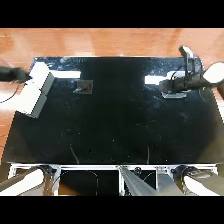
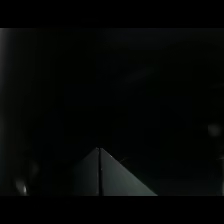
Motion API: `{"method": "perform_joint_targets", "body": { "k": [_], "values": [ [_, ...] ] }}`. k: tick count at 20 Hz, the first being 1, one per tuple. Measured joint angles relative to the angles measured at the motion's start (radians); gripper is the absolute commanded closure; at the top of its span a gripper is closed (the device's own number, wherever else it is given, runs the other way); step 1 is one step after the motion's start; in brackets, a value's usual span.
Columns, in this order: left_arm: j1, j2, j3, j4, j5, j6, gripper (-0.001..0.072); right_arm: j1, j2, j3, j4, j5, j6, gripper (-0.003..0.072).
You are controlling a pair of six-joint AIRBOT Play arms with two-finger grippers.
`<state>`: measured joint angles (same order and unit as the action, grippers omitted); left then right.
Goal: Fold the box and place the chain.
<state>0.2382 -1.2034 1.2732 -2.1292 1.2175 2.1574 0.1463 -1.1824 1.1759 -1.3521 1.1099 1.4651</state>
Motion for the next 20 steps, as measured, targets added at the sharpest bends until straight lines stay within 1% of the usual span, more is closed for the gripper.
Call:
{"method": "perform_joint_targets", "body": {
  "k": [2,3,4,5,7,9,12,15,20],
  "values": [
    [-0.179,0.034,-0.003,0.027,-0.041,-0.056,0.0691,0.027,-0.008,0.079,-0.140,0.069,0.084,0.0660],
    [-0.260,0.050,-0.019,0.048,-0.054,-0.089,0.0691,0.026,0.004,0.083,-0.188,0.098,0.127,0.0660],
    [-0.323,0.068,-0.044,0.068,-0.062,-0.121,0.0691,0.018,0.029,0.060,-0.216,0.109,0.158,0.0660],
    [-0.370,0.089,-0.079,0.079,-0.077,-0.154,0.0691,0.007,0.064,0.012,-0.226,0.101,0.185,0.0660],
    [-0.432,0.144,-0.179,0.106,-0.108,-0.233,0.0691,-0.021,0.131,-0.106,-0.237,0.087,0.222,0.0659],
    [-0.461,0.196,-0.272,0.172,-0.136,-0.338,0.0691,-0.045,0.175,-0.207,-0.248,0.069,0.259,0.0660],
    [-0.481,0.246,-0.361,0.286,-0.162,-0.455,0.0690,-0.060,0.203,-0.275,-0.229,0.021,0.282,0.0660],
    [-0.489,0.264,-0.394,0.325,-0.179,-0.503,0.0689,-0.066,0.214,-0.301,-0.233,-0.016,0.293,0.0660],
    [-0.493,0.271,-0.410,0.352,-0.200,-0.534,0.0689,-0.069,0.218,-0.314,-0.230,-0.035,0.299,0.0660]
  ]
}}
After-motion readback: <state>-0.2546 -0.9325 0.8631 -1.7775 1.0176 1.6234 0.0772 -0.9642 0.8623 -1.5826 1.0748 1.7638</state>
